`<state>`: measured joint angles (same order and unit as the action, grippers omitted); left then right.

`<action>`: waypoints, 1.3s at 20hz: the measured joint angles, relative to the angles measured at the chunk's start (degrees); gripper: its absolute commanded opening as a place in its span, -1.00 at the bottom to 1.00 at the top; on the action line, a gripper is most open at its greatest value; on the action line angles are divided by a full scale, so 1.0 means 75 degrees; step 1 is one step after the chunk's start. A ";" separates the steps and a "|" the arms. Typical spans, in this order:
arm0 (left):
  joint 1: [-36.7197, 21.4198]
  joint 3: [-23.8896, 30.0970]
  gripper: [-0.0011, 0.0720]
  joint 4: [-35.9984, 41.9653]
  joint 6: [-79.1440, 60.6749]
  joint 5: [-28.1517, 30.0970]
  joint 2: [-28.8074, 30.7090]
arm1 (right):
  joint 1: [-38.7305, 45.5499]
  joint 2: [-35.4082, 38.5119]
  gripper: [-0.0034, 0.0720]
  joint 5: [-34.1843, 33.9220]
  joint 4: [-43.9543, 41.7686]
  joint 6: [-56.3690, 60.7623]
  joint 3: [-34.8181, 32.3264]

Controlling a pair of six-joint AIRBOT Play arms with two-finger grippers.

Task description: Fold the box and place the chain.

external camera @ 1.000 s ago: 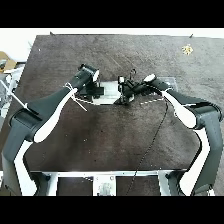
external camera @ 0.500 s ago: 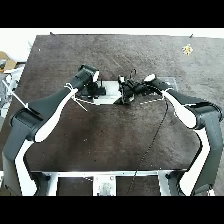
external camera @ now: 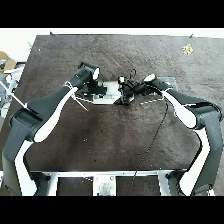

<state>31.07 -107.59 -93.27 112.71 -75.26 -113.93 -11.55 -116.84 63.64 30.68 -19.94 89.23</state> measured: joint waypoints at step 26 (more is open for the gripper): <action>-0.2655 -0.0933 0.57 0.2786 -0.6193 -0.0717 0.1250 | 0.0000 0.0000 0.33 0.0000 0.0000 0.0003 0.0000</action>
<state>11.16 -114.59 -72.38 66.26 -80.64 -104.55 -11.55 -116.84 63.64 30.68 -19.92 89.23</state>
